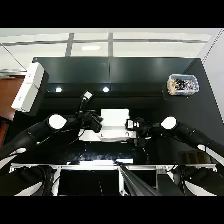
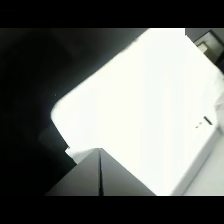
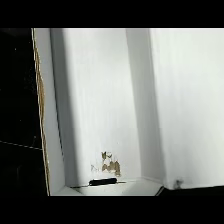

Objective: Fold the box and place the chain.

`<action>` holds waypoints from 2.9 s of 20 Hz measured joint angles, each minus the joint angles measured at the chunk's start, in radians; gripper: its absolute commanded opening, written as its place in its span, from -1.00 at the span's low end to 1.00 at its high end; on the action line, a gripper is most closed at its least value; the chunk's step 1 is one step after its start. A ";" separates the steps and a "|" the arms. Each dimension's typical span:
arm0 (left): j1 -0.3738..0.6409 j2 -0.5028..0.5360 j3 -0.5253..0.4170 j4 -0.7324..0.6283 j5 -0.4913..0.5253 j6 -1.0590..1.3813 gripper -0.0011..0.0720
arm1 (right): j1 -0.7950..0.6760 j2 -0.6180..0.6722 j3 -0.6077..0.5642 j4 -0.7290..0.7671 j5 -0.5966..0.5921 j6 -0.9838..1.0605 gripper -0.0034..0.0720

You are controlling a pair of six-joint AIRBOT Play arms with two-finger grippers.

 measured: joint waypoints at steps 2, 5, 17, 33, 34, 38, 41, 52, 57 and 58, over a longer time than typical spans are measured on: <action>-0.001 -0.026 0.000 -0.001 0.008 0.000 -0.89 | 0.000 0.000 0.000 0.000 0.000 0.000 0.24; 0.006 -0.041 0.018 0.030 0.003 0.000 0.13 | 0.000 0.000 0.000 -0.001 0.000 0.000 0.24; 0.154 0.116 0.076 0.453 -0.464 0.099 0.90 | 0.000 0.000 0.000 -0.001 0.000 0.000 0.24; 0.011 0.041 0.010 0.373 -0.364 0.383 0.35 | 0.000 0.000 0.000 -0.002 -0.001 0.000 0.24; 0.010 0.040 0.010 0.365 -0.353 0.385 0.35 | 0.000 0.000 0.000 -0.002 -0.001 0.000 0.24; 0.006 0.032 0.009 0.335 -0.327 0.388 0.09 | 0.000 0.000 0.000 -0.001 0.000 0.000 0.24; 0.006 0.023 0.010 0.323 -0.326 0.389 -0.02 | 0.000 0.000 0.000 -0.002 -0.001 0.000 0.24; -0.006 -0.003 0.010 0.277 -0.324 0.390 -0.49 | 0.000 0.000 0.000 -0.001 -0.001 0.000 0.24; -0.045 -0.009 0.009 0.264 -0.277 0.390 -0.50 | 0.000 0.000 0.000 -0.001 -0.001 0.000 0.24; -0.055 -0.010 0.009 0.263 -0.261 0.390 -0.50 | 0.000 0.000 0.000 -0.001 -0.001 0.000 0.24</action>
